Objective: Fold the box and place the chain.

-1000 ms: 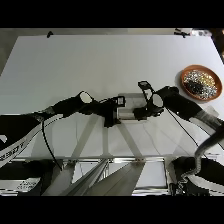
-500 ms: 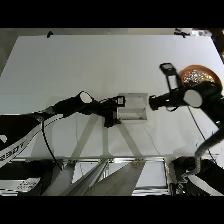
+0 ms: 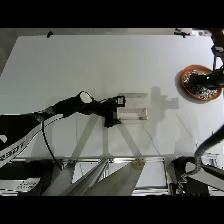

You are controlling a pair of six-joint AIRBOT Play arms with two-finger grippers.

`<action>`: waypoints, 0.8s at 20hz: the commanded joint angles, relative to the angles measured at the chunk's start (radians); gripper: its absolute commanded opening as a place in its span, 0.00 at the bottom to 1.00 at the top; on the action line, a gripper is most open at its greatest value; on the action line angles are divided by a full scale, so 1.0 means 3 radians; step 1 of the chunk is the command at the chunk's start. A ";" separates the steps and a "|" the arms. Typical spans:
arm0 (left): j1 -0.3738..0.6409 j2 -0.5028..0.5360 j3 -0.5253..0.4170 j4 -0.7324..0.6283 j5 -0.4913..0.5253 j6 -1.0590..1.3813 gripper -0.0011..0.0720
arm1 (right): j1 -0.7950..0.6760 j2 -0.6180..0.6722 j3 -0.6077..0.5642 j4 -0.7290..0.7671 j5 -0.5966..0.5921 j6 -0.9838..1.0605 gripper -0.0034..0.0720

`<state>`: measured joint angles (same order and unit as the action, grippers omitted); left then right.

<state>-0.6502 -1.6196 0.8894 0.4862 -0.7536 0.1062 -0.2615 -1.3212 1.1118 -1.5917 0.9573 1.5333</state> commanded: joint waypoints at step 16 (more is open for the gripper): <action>0.0001 0.0003 -0.0001 0.0000 -0.0006 0.0001 0.39 | -0.0254 -0.1579 0.0996 -0.0163 0.0441 0.0047 0.50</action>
<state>-0.6502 -1.6196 0.8894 0.4862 -0.7555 0.1062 -0.3367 -1.7817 1.4097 -1.6318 1.0420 1.5471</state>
